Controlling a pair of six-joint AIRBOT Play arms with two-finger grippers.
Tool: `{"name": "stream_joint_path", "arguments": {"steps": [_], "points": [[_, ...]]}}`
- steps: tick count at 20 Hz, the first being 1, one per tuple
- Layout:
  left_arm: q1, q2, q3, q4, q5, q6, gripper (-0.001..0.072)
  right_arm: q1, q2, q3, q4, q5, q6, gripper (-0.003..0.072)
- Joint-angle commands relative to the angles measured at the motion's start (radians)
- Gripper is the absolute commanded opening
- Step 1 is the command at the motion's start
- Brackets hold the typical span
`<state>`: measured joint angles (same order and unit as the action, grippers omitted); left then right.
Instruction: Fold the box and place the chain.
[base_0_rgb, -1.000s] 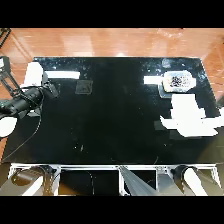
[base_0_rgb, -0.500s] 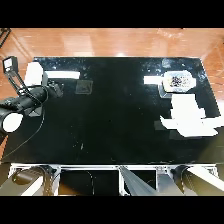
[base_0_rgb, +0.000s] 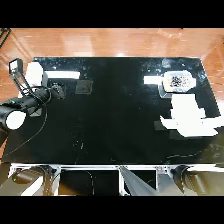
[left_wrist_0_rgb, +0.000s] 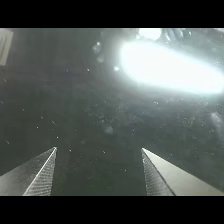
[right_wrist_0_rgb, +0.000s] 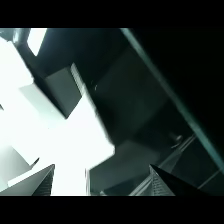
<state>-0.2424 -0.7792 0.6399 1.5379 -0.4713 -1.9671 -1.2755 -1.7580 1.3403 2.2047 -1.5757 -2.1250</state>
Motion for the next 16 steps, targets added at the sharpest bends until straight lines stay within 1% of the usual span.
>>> {"name": "stream_joint_path", "arguments": {"steps": [1,4,8,10,11,12,13,16], "points": [[-0.001,-0.017,0.000,-0.037,-0.001,-0.001,0.0622,0.057,-0.140,0.124,0.023,-0.063,-0.027,0.0703],[-0.001,-0.018,0.000,-0.037,-0.001,0.000,0.0622,0.100,-0.193,0.137,0.082,-0.111,-0.048,0.0703],[-0.001,-0.018,0.000,-0.037,-0.001,0.000,0.0622,0.167,-0.205,0.137,0.064,-0.142,-0.048,0.0702],[0.000,-0.018,0.000,-0.037,-0.001,0.000,0.0622,0.192,-0.205,0.137,0.027,-0.141,-0.048,0.0701],[-0.001,-0.018,0.000,-0.037,-0.001,0.000,0.0622,0.199,-0.205,0.137,0.008,-0.142,-0.051,0.0671],[-0.001,-0.018,0.000,-0.037,-0.002,0.000,0.0622,0.200,-0.205,0.137,0.002,-0.142,-0.051,0.0461],[-0.001,-0.018,0.000,-0.037,-0.002,0.000,0.0622,0.199,-0.204,0.137,0.001,-0.145,-0.051,0.0424],[0.000,-0.018,0.000,-0.037,-0.002,0.000,0.0622,0.199,-0.199,0.137,-0.010,-0.153,-0.053,0.0423]]}}
